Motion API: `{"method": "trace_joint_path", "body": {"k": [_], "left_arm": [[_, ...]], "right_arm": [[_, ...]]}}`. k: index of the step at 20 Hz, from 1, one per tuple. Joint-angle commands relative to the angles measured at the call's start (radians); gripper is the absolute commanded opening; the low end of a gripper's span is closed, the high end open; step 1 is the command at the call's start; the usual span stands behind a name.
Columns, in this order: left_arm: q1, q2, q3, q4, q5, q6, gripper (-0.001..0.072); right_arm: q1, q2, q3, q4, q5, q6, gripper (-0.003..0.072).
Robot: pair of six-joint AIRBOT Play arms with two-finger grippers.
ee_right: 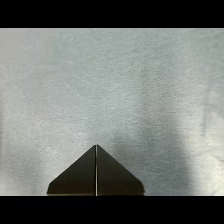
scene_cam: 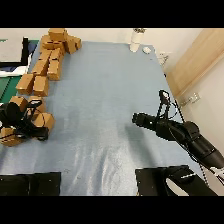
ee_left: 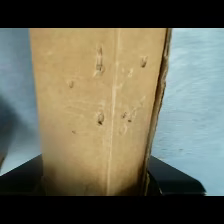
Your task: Fold the box.
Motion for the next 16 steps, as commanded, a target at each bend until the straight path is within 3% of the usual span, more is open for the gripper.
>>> {"method": "trace_joint_path", "body": {"k": [1, 10, 16], "left_arm": [[0.0, 0.056, 0.001, 0.136, 0.004, -0.106, 0.0423], [0.089, 0.045, 0.0, 0.135, 0.023, -0.14, 0.0423], [0.13, -0.005, 0.0, 0.109, 0.09, -0.139, 0.0423]], "right_arm": [[-0.001, 0.0, 0.001, 0.0, 0.0, 0.0, 0.0004], [-0.001, 0.0, 0.001, 0.0, 0.001, 0.0, 0.0004], [-0.001, 0.0, 0.001, 0.0, 0.002, 0.0, 0.0004]]}}
